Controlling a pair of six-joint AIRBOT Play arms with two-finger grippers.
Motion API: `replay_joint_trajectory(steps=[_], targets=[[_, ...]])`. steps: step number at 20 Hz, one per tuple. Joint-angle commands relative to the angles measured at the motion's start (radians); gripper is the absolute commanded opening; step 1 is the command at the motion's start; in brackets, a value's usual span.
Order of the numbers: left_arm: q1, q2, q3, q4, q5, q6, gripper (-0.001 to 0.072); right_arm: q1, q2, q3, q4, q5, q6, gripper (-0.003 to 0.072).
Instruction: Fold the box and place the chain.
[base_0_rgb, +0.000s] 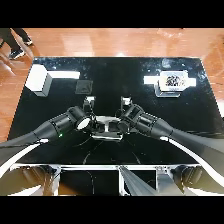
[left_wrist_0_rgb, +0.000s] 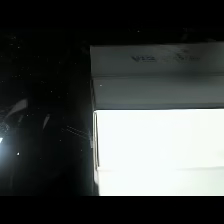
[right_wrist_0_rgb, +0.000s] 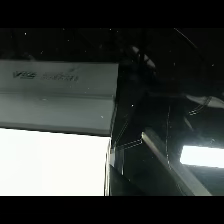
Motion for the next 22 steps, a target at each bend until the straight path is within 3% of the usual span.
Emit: replay_joint_trajectory(steps=[1,2,9,10,13,16,17,19,22], targets=[[-0.001,0.0,0.0,-0.002,-0.001,0.002,0.0022,0.0,0.002,0.001,0.004,0.005,-0.002,0.0276],[-0.001,0.0,0.0,-0.002,-0.001,0.002,0.0022,0.0,0.003,0.001,0.004,0.001,-0.002,0.0368],[-0.001,0.0,0.0,-0.002,-0.003,0.002,0.0022,0.0,0.006,0.001,0.003,-0.049,-0.003,0.0357],[-0.001,0.0,0.0,-0.002,-0.002,0.002,0.0022,0.0,0.006,0.001,0.003,-0.056,-0.012,0.0249],[-0.001,0.0,0.0,-0.002,-0.003,0.002,0.0021,0.0,0.006,0.001,0.005,-0.039,-0.051,0.0023],[-0.001,0.0,0.0,-0.002,-0.003,0.002,0.0022,0.0,0.006,0.001,0.03,-0.002,-0.064,0.0023],[-0.001,0.0,0.0,-0.003,-0.004,0.002,0.0022,0.0,0.006,0.002,0.031,0.003,-0.064,0.004],[-0.001,0.0,0.0,-0.002,-0.011,0.002,0.0022,0.0,0.01,0.004,0.034,-0.019,-0.079,0.0603],[-0.001,0.0,0.0,-0.002,-0.014,0.002,0.0022,-0.003,0.056,0.004,0.032,-0.023,-0.15,0.0613]])
